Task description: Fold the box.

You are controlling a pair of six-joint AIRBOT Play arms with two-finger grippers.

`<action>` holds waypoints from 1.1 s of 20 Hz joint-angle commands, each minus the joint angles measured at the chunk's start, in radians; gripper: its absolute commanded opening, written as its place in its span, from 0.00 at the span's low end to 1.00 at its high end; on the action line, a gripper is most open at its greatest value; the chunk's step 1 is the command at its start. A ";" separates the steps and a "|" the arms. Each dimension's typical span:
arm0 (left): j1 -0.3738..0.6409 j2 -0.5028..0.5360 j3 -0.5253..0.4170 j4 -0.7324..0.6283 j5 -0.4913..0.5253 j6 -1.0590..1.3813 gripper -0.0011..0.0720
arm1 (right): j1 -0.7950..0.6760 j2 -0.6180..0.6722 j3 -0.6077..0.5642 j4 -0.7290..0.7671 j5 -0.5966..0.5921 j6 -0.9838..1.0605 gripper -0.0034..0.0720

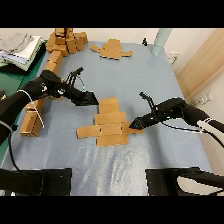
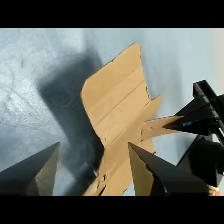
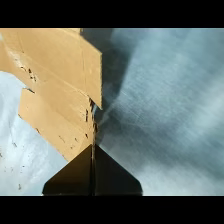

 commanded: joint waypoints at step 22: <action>-0.096 -0.267 0.069 -0.307 -0.240 0.554 0.07 | 0.047 0.011 -0.003 -0.071 0.019 0.114 0.05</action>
